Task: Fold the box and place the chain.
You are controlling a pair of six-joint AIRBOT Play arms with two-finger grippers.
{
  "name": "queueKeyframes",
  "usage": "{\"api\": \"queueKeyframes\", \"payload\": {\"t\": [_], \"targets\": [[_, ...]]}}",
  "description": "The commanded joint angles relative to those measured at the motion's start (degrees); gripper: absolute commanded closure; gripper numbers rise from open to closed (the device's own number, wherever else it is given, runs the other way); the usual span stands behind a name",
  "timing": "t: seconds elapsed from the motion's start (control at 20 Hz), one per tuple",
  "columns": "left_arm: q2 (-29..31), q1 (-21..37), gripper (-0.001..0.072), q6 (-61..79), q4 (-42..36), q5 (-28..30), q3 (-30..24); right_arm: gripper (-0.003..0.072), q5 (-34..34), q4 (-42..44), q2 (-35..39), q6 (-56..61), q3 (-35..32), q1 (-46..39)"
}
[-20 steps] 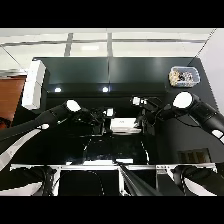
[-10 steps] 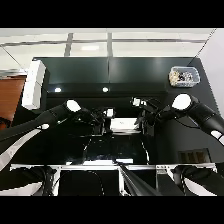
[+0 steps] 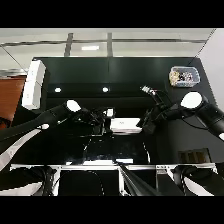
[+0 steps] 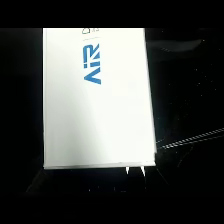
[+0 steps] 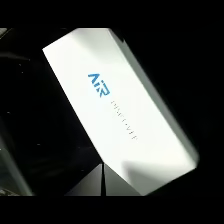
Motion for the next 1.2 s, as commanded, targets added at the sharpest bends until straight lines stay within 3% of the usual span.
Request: {"api": "queueKeyframes", "payload": {"t": [0.0, 0.2, 0.6, 0.8, 0.95, 1.1, 1.15], "targets": [[0.0, 0.0, 0.0291, 0.0, 0.0, 0.0, 0.0, 0.0682, -1.2, 10.5, -0.5, 7.0, -4.4, -0.5], [0.0, 0.0, 0.0291, 0.0, 0.0, 0.0, 0.0, 0.068, -7.0, 17.0, -3.1, 11.5, -5.6, -0.5], [0.0, 0.0, 0.0291, 0.0, 0.0, 0.0, 0.0, 0.0678, -7.8, 8.3, -8.7, 16.3, -5.7, -0.5], [0.0, 0.0, 0.0291, 0.0, 0.0, 0.0, 0.0, 0.0674, -8.3, 7.8, -9.5, 16.2, -5.7, -0.5], [0.0, 0.0, 0.0292, 0.0, -0.1, -0.2, 0.0, 0.0674, -4.3, 8.6, -8.4, 14.5, -3.5, -1.5], [0.9, 0.1, 0.0319, -3.1, 0.2, -1.1, 0.1, 0.0674, 3.8, 4.8, -4.3, 13.9, 4.0, -6.6], [1.9, 0.1, 0.0236, -6.0, 1.9, -0.9, 0.1, 0.0674, 6.2, 2.6, -2.4, 13.9, 6.7, -9.5]]}}
